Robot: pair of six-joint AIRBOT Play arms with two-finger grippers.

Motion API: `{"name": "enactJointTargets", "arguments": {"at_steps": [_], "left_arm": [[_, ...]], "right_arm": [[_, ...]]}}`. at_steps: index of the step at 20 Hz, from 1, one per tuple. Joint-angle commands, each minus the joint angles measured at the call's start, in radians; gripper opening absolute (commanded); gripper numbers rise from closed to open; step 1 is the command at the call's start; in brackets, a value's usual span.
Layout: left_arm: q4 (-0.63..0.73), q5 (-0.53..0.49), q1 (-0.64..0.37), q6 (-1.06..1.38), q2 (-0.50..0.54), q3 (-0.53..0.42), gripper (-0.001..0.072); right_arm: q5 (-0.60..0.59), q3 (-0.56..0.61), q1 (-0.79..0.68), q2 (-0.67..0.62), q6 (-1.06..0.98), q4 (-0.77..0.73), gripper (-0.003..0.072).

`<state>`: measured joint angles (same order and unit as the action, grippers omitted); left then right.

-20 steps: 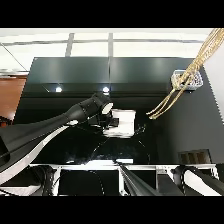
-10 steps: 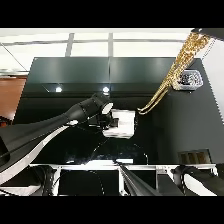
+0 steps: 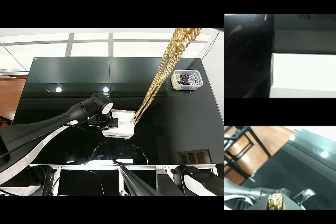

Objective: Fold the box and place the chain.

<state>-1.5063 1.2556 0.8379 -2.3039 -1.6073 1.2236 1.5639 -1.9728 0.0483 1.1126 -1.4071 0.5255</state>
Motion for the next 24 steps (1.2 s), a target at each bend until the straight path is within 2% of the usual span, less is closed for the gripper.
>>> {"name": "enactJointTargets", "arguments": {"at_steps": [1, 12, 18, 22, 24], "left_arm": [[0.0, -0.001, 0.0, 0.0, 0.0, 0.0, 0.0028], [0.0, 0.002, 0.0, 0.0, 0.0, 0.0, 0.0028], [0.0, 0.003, 0.001, 0.0, 0.0, 0.0, 0.0028], [0.0, 0.005, 0.0, 0.0, 0.0, 0.0, 0.0028], [0.0, 0.005, 0.0, 0.0, 0.0, 0.0, 0.0028]], "right_arm": [[-0.013, 0.0, 0.003, 0.0, -0.014, -0.057, 0.0013], [-0.029, 0.0, 0.003, 0.0, -0.013, -0.114, 0.0013], [-0.085, 0.0, 0.069, 0.006, -0.014, -0.103, 0.0013], [-0.069, 0.005, 0.105, 0.015, -0.014, -0.021, 0.0014], [-0.022, 0.04, 0.105, 0.015, -0.014, -0.016, 0.0013]]}}
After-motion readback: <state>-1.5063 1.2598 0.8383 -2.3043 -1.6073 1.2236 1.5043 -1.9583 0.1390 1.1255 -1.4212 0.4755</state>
